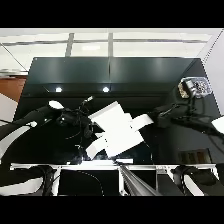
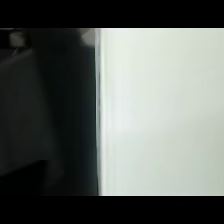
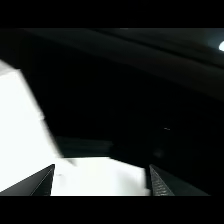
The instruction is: Fold the box and place the chain.
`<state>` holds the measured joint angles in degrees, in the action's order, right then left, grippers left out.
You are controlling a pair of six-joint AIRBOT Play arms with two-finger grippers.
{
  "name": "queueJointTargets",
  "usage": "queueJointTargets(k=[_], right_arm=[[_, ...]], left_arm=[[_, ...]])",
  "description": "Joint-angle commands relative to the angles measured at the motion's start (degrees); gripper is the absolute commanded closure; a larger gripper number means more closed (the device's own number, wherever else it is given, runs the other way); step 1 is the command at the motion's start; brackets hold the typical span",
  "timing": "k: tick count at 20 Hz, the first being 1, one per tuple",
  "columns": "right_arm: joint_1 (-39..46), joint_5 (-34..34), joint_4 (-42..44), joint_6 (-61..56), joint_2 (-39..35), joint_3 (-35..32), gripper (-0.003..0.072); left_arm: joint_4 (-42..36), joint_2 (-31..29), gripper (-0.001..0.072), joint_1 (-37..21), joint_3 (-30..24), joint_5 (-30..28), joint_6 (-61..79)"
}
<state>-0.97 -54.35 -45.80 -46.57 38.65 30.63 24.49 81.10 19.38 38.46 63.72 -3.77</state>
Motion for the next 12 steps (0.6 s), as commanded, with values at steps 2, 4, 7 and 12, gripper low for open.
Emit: queueJointTargets(k=[2, 4, 7, 12], right_arm=[[5.9, -5.8, -18.8, 2.2, 0.1, 2.7, -0.0023], [5.0, -5.4, -14.8, 7.1, 0.1, -0.4, -0.0023], [1.2, -1.7, -4.6, 19.6, 0.1, -6.6, -0.0025], [-9.1, 3.7, -1.3, 32.3, 0.1, -11.1, -0.0025]], left_arm=[[16.2, -6.7, 0.068, 10.8, 2.4, -21.9, 2.6], [22.2, -6.4, 0.0676, 14.3, 2.5, -25.6, 2.6], [22.4, -5.1, 0.0676, 15.1, 2.5, -23.4, 1.7], [21.9, -5.0, 0.0676, 15.1, 2.5, -22.6, 0.4]])
